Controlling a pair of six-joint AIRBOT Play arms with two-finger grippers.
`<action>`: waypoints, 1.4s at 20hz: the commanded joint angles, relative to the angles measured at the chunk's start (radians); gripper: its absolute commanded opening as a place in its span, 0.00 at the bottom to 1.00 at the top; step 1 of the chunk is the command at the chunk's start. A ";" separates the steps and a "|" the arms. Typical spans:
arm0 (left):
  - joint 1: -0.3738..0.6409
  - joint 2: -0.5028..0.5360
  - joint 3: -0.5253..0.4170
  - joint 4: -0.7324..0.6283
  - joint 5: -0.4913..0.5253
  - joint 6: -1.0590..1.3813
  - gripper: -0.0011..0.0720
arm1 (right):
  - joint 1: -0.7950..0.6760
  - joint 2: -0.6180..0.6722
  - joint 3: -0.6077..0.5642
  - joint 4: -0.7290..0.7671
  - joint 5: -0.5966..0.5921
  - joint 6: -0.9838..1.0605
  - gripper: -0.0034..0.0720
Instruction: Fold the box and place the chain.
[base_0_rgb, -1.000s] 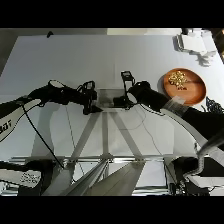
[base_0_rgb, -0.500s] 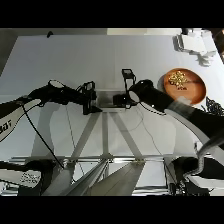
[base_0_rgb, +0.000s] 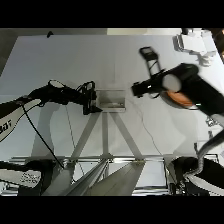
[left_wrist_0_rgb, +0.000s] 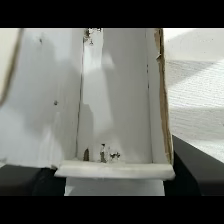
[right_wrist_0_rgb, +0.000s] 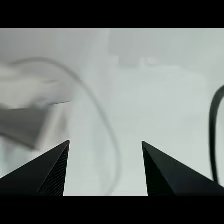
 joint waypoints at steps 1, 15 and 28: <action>0.000 0.000 0.000 0.000 0.000 0.000 0.53 | -0.219 0.052 0.000 0.000 0.027 -0.161 0.78; 0.000 0.000 0.000 0.000 0.000 0.000 0.53 | -0.671 -0.514 0.209 0.008 -0.225 -0.249 0.99; 0.000 0.000 0.000 0.000 0.000 0.000 0.53 | -0.645 -0.520 0.213 -0.027 -0.206 -0.262 0.06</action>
